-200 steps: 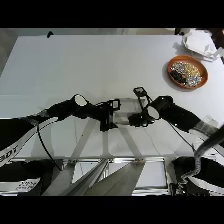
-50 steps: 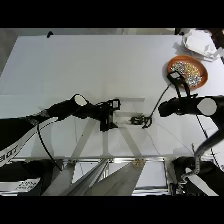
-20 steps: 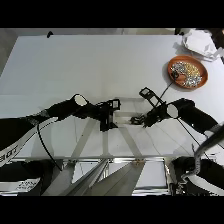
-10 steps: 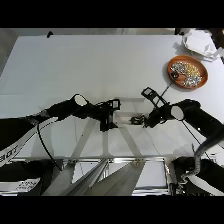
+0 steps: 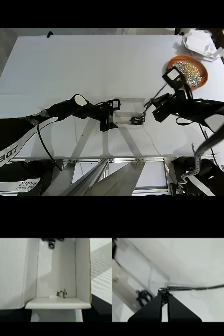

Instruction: Fold the box and place the chain.

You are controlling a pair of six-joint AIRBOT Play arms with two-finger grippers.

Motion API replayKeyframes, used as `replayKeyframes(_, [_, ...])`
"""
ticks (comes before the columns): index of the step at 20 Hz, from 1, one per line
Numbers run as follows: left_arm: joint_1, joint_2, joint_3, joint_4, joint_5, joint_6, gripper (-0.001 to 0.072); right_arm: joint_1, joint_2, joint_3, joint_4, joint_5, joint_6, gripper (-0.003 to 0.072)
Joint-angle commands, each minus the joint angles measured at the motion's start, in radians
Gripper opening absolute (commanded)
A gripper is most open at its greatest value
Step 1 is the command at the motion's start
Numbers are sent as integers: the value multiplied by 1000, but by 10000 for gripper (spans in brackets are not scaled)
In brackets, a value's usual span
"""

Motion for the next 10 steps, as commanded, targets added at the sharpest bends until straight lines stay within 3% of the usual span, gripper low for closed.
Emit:
replayKeyframes(1, [-1, 1, 0, 0, 0, 0, 410, 1, 78, 31, 172, -24, -56, 16])
replayKeyframes(8, [-1, 1, 0, 0, 0, 0, 410, 1, 82, 56, 526, -33, -301, 18])
replayKeyframes(10, [-1, 1, 0, 0, 0, 0, 410, 1, 82, 57, 565, -45, -328, 18])
